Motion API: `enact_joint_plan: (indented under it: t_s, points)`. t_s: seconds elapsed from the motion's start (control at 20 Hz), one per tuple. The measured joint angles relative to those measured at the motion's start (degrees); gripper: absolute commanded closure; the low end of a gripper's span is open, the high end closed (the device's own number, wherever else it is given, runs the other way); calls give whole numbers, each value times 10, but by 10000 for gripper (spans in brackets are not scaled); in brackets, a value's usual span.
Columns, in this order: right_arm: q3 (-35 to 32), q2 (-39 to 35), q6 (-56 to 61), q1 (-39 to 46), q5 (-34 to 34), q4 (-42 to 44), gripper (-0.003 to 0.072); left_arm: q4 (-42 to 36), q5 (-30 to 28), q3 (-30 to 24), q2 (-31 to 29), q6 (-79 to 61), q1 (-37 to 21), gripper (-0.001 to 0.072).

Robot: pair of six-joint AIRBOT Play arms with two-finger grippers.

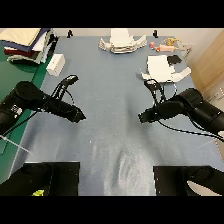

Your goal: Fold the box.

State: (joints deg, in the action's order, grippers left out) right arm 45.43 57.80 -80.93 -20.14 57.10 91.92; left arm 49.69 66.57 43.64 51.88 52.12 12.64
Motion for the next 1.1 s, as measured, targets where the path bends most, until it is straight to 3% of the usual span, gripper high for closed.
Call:
enact_joint_plan:
  t_s: [0.6,0.85,0.95,1.1]
  points:
    - [0,0,0,0,-10,1,683,0,0,0,0,0,0,696]
    - [2,1,6,0,-23,52,681,0,0,0,0,0,0,696]
    - [21,6,32,14,-25,51,399,0,0,0,0,0,0,696]
    - [102,37,67,90,7,4,247,0,0,0,0,0,0,696]
